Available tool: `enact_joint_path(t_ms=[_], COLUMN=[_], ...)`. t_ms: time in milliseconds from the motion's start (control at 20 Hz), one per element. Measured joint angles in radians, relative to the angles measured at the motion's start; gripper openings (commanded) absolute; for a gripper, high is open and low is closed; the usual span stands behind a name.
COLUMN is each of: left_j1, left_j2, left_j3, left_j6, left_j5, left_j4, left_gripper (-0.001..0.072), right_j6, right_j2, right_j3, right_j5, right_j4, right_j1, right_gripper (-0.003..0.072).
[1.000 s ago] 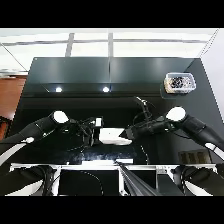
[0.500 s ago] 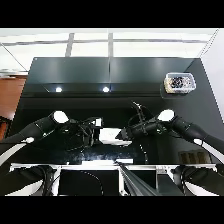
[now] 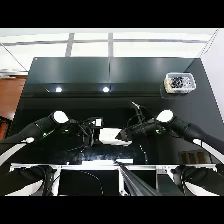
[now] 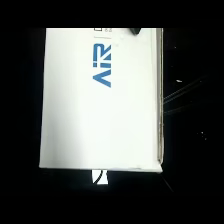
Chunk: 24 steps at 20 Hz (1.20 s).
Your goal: Fold the box and place the chain.
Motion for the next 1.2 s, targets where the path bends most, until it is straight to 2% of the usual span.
enact_joint_path(t_ms=[100, 150, 200, 250, 300, 400, 500, 650, 850, 1000, 1200], left_j1=[0.000, 0.000, 0.000, 0.000, 0.001, 0.001, 0.002, 0.004, -0.041, -0.102, -0.190], left_j2=[0.000, 0.001, 0.003, 0.007, 0.015, 0.041, 0.084, 0.163, 0.240, 0.232, 0.135], left_j3=[0.000, 0.001, 0.003, 0.005, 0.006, 0.010, 0.011, 0.016, 0.055, 0.108, 0.186], left_j6=[-0.005, -0.011, -0.017, -0.022, -0.029, -0.066, -0.130, -0.248, -0.332, -0.407, -0.460], left_j5=[0.000, 0.000, 0.002, 0.002, 0.000, 0.000, -0.006, -0.025, -0.073, -0.021, 0.026], left_j4=[0.000, 0.000, 0.002, 0.009, 0.018, 0.031, 0.104, 0.221, 0.266, 0.271, 0.278], left_gripper=[0.0357, 0.0414, 0.0505, 0.0640, 0.0704, 0.0704, 0.0705, 0.0705, 0.0704, 0.0704, 0.0704], right_j6=[-0.013, -0.018, -0.021, -0.025, -0.026, -0.023, 0.006, 0.056, 0.087, 0.097, 0.099], right_j2=[0.006, 0.014, 0.027, 0.046, 0.066, 0.119, 0.183, 0.278, 0.340, 0.354, 0.360], right_j3=[0.024, 0.042, 0.066, 0.092, 0.115, 0.160, 0.197, 0.225, 0.238, 0.240, 0.241], right_j5=[0.032, 0.060, 0.110, 0.160, 0.213, 0.290, 0.349, 0.402, 0.438, 0.444, 0.441], right_j4=[-0.026, -0.041, -0.036, -0.026, -0.029, -0.040, -0.096, -0.204, -0.278, -0.299, -0.317], right_j1=[-0.021, -0.037, -0.062, -0.091, -0.123, -0.204, -0.301, -0.465, -0.620, -0.660, -0.679], right_gripper=[0.0011, 0.0011, 0.0011, 0.0010, 0.0011, 0.0011, 0.0011, 0.0011, 0.0011, 0.0011, 0.0011])
